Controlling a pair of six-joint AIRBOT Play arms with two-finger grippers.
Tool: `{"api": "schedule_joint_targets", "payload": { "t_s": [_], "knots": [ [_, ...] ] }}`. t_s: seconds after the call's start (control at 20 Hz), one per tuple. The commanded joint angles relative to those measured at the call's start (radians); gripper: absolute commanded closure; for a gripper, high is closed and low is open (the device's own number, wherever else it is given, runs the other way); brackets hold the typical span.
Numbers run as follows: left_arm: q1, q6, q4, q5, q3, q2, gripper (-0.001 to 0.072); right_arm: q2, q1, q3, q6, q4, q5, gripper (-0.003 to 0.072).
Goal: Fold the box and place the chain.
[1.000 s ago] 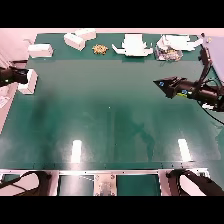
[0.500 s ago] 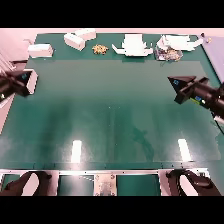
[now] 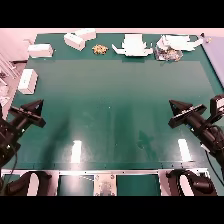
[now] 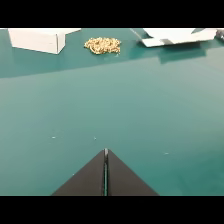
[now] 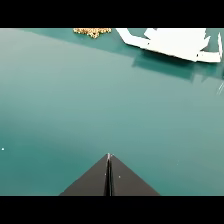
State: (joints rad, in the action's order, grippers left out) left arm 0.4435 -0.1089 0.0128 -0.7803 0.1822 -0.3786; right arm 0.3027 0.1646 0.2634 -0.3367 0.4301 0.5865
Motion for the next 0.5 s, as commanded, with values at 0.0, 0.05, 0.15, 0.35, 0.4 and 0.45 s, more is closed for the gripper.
{"api": "schedule_joint_targets", "payload": {
  "t_s": [0.0, 0.05, 0.15, 0.35, 0.4, 0.45],
  "knots": [
    [0.0, -0.013, 0.017, 0.011, -0.083, 0.053, 0.0697, -0.06, 0.0, -0.082, 0.008, 0.001, -0.018, 0.068],
    [0.0, -0.013, 0.016, 0.013, -0.096, 0.053, 0.0697, -0.06, 0.0, -0.088, 0.008, 0.0, -0.018, 0.0679],
    [0.0, -0.012, 0.014, 0.026, -0.11, 0.05, 0.0694, -0.06, 0.0, -0.095, 0.008, 0.001, -0.018, 0.0679],
    [0.0, -0.012, 0.014, 0.04, -0.115, 0.05, 0.0691, -0.06, 0.0, -0.095, 0.008, 0.0, -0.018, 0.0679],
    [0.0, -0.012, 0.014, 0.04, -0.115, 0.05, 0.0691, -0.06, 0.0, -0.095, 0.008, 0.0, -0.018, 0.0679],
    [0.0, -0.012, 0.014, 0.039, -0.115, 0.05, 0.0691, -0.06, 0.0, -0.095, 0.008, 0.0, -0.018, 0.0679]
  ]
}}
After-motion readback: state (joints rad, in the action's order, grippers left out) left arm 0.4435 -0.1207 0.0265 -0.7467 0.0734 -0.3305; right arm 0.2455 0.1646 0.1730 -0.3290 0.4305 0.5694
